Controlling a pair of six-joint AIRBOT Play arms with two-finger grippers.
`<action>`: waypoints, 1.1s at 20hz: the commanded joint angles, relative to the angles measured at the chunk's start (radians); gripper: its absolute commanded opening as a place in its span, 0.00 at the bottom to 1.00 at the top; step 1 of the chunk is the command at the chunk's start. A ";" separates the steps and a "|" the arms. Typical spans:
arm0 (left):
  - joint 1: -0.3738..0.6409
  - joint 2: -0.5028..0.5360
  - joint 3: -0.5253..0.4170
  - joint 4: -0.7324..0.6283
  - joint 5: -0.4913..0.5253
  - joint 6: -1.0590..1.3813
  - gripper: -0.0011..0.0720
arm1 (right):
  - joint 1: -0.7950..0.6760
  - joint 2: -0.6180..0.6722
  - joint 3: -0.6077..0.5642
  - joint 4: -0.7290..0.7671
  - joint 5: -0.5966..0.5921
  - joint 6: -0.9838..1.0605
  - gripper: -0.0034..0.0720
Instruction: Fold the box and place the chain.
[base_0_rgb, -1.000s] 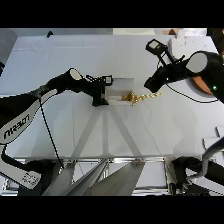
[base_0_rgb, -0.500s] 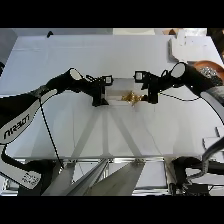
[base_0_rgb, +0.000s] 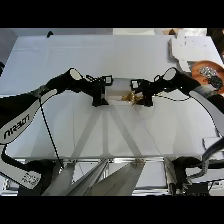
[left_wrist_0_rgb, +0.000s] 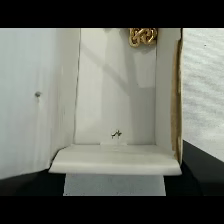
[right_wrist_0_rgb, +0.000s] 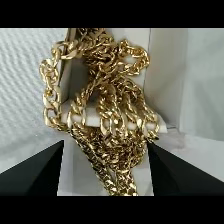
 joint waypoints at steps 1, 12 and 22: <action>-0.001 0.000 0.000 0.000 0.000 0.000 0.31 | 0.005 -0.020 -0.005 -0.005 -0.020 -0.008 0.60; -0.001 0.000 0.000 0.000 0.000 0.000 0.31 | 0.005 0.019 -0.015 -0.194 -0.014 0.231 0.07; 0.000 0.000 0.000 0.000 0.000 0.000 0.31 | 0.005 0.239 -0.014 0.026 -0.076 0.410 0.07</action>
